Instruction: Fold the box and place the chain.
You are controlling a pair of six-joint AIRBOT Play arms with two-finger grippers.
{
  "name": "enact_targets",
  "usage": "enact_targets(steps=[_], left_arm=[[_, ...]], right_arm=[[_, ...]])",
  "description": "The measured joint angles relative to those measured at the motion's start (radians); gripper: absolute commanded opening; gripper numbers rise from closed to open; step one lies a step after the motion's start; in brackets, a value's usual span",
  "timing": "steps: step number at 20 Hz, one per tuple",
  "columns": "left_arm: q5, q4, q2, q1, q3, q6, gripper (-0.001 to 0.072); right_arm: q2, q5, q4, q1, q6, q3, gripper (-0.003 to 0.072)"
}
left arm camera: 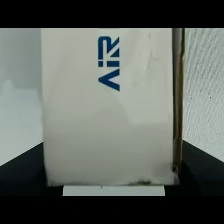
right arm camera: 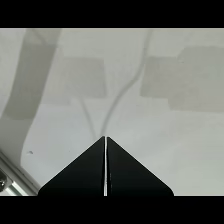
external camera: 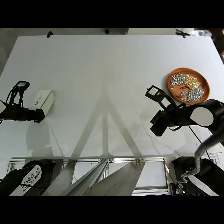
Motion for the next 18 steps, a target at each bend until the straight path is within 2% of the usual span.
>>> enact_targets(steps=[2,5,6,10,13,18], left_arm=[[-0.017,0.002,-0.008,0.001,-0.002,0.001,0.0539],[-0.052,0.026,-0.006,0.002,-0.004,0.003,0.0693],[-0.052,0.026,0.002,0.002,-0.003,0.003,0.0694],[-0.075,0.048,0.069,0.002,-0.004,0.003,0.0694],[-0.078,0.062,0.157,0.001,-0.004,0.003,0.0689],[-0.069,-0.040,0.320,-0.029,-0.004,0.004,0.0689]], right_arm=[[0.000,0.000,0.005,0.000,0.000,0.000,0.0014],[0.000,0.000,0.018,0.000,0.000,0.000,0.0029],[0.000,0.000,0.021,0.000,0.000,0.000,0.0064],[0.000,0.000,0.026,0.000,0.000,0.000,0.0061],[0.000,-0.002,0.028,0.000,0.000,0.000,0.0056],[0.000,-0.006,0.029,0.000,0.000,0.000,0.0056]])
